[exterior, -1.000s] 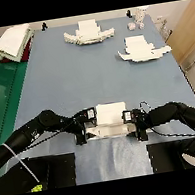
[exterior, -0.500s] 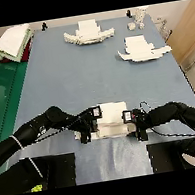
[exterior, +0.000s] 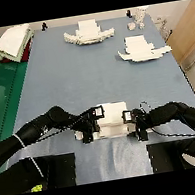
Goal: Fold the box.
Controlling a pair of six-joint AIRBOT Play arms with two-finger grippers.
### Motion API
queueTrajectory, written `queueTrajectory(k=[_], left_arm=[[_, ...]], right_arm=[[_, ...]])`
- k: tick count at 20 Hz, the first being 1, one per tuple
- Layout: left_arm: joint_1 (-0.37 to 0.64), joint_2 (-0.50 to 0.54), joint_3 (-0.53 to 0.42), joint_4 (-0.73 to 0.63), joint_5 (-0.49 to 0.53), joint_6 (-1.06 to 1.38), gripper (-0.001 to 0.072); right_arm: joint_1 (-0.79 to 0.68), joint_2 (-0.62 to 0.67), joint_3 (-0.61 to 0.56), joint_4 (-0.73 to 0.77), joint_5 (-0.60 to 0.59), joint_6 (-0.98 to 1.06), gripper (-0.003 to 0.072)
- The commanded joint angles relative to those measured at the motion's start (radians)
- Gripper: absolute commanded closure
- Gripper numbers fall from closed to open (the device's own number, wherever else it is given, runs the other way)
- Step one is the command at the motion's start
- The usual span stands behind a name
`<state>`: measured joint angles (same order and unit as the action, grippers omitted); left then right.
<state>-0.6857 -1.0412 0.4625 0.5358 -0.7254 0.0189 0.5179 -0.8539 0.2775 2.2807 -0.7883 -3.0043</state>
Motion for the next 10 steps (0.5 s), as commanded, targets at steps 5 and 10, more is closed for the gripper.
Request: queueTrajectory(k=[5, 10], left_arm=[[0.004, -0.005, 0.0, 0.055, -0.002, -0.02, 0.0697], [0.053, 0.015, 0.0, 0.086, -0.009, -0.072, 0.0696]], right_arm=[[0.001, -0.001, 0.001, 0.002, 0.002, 0.0, 0.0172], [0.001, -0.001, 0.001, 0.002, 0.002, 0.0, 0.0172]])
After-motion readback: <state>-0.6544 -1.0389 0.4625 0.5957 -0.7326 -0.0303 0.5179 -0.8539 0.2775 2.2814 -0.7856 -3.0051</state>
